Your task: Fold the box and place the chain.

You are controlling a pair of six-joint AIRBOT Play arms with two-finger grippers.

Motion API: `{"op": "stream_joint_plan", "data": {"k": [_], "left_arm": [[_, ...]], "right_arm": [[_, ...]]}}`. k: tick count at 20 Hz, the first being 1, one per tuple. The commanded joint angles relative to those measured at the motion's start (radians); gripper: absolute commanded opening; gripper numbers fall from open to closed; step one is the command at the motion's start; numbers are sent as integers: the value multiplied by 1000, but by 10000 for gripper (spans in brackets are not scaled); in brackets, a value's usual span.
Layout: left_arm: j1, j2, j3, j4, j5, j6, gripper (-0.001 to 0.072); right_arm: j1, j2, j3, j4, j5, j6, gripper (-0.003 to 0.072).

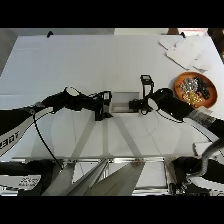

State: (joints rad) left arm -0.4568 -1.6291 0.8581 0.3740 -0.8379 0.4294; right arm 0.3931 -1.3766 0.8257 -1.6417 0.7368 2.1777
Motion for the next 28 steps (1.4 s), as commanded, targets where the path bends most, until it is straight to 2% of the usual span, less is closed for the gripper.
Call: {"op": "stream_joint_plan", "data": {"k": [1,2,4,6,7,9,10,13,18,21,24,25,28], "left_arm": [[0,0,1,0,0,0,156],[0,0,0,0,0,0,156],[0,0,1,0,0,0,156],[0,0,1,0,0,0,156],[0,0,0,0,0,0,156],[0,0,1,0,0,0,156],[0,0,1,0,0,0,156],[0,0,1,0,0,0,156],[0,0,0,0,0,0,156],[0,0,0,0,0,0,156],[0,0,1,0,0,0,156],[0,0,0,0,0,0,156],[0,0,0,0,0,0,156]], "right_arm": [[28,-2,1,-37,-4,60,355],[34,-2,1,-42,-7,72,303],[46,-2,2,-48,-8,72,10],[56,-1,2,-51,-19,71,11],[56,-1,2,-51,-30,71,43],[56,9,2,-51,-31,71,312],[55,18,2,-51,-29,70,327],[55,88,2,-52,19,62,326],[-20,325,2,-52,111,10,326],[-132,434,2,-79,225,-99,326],[-283,468,2,-147,359,-211,326],[-343,467,2,-154,368,-253,326],[-521,466,2,-164,280,-379,326]]}}
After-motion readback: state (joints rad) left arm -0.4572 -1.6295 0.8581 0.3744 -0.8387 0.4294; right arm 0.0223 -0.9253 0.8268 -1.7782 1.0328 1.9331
